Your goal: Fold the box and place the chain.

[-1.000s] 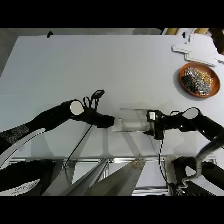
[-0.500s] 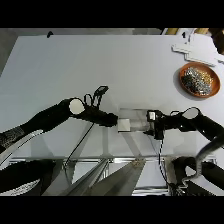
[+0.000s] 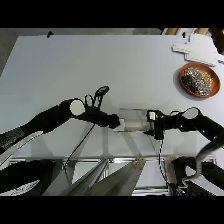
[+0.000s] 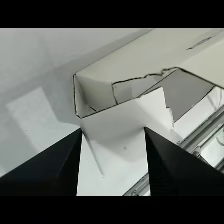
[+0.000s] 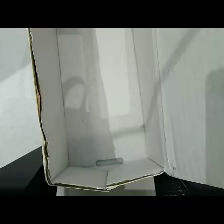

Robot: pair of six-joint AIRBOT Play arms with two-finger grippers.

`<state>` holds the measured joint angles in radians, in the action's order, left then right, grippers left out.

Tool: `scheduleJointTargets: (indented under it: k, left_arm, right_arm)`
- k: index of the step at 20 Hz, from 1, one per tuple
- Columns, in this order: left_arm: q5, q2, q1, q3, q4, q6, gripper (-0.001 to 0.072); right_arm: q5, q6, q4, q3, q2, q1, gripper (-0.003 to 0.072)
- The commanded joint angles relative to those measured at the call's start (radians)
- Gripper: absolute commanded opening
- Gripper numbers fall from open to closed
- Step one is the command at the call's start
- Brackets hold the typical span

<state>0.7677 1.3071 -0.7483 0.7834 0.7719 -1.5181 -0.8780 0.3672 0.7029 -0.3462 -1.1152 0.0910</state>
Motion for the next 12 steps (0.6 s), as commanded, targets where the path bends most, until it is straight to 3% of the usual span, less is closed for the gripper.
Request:
scheduleJointTargets:
  k: [1,7,12]
  left_arm:
    - [-0.026,0.011,-0.034,0.008,0.001,-0.024,0.0436]
    - [-0.005,0.032,-0.077,0.081,0.203,-0.264,0.0435]
    - [0.072,0.069,-0.127,0.153,0.346,-0.449,0.0433]
  right_arm:
    - [0.0,0.0,0.0,0.0,0.0,0.0,0.0437]
    - [0.0,0.0,0.0,0.0,0.0,0.0,0.0437]
    - [0.0,0.0,0.0,0.0,0.0,0.0,0.0437]
